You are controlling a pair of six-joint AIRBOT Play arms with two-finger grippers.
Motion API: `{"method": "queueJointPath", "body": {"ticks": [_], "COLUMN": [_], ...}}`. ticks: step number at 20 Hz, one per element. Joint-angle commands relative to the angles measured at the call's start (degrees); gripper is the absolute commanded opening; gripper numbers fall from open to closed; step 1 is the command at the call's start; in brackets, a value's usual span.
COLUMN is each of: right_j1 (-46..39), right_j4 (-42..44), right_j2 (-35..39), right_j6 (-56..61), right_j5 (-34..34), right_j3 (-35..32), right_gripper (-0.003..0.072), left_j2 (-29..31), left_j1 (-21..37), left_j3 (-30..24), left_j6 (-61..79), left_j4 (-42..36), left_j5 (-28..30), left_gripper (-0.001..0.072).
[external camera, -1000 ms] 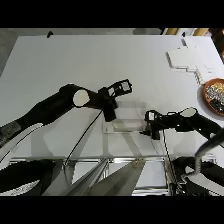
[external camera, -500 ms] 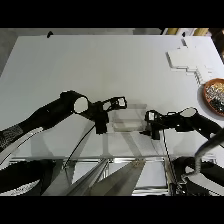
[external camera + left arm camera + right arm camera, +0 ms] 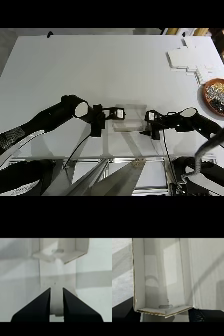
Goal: Fold the box and place the chain.
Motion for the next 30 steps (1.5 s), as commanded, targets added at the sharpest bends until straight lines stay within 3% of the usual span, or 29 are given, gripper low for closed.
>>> {"method": "queueJointPath", "body": {"ticks": [1, 3, 6, 11, 13, 14, 23, 25, 28, 30], "right_j1": [-0.02, -0.02, -0.02, -0.02, -0.02, -0.02, 0.0, -0.02, -0.02, -0.02], "right_j4": [0.02, 0.02, 0.02, 0.02, 0.02, 0.02, 0.02, 0.02, 0.02, 0.02], "right_j2": [0.04, 0.04, 0.04, 0.04, 0.04, 0.04, 0.04, 0.04, 0.04, 0.04], "right_j6": [0.02, 0.02, 0.02, 0.02, 0.02, 0.02, 0.02, 0.02, 0.02, 0.02], "right_j5": [0.0, 0.0, 0.02, 0.0, 0.0, 0.0, 0.02, 0.02, 0.02, 0.02], "right_j3": [0.07, 0.07, 0.07, 0.07, 0.07, 0.07, 0.07, 0.07, 0.07, 0.07], "right_gripper": [0.0412, 0.0412, 0.0412, 0.0412, 0.0412, 0.0412, 0.0412, 0.0412, 0.0412, 0.0412], "left_j2": [-0.68, -2.21, -3.87, -4.98, -5.49, -5.73, -6.73, -6.73, -6.73, -6.73], "left_j1": [-0.37, -0.39, -1.11, -2.01, -2.56, -2.91, -4.74, -5.27, -5.88, -6.21], "left_j3": [-0.09, -0.09, -0.09, -0.09, -0.09, -0.09, -0.09, -0.09, -0.09, -0.09], "left_j6": [13.97, 14.1, 13.9, 13.92, 13.92, 13.92, 13.97, 14.01, 14.03, 14.01], "left_j4": [-8.44, -8.9, -9.22, -10.03, -10.47, -10.67, -12.07, -13.11, -14.56, -14.69], "left_j5": [4.0, 4.94, 4.79, 5.46, 7.26, 8.0, 11.17, 11.93, 13.92, 14.12], "left_gripper": [0.0174, 0.0225, 0.0221, 0.0199, 0.0099, 0.0082, 0.0082, 0.0093, 0.0223, 0.0236]}}
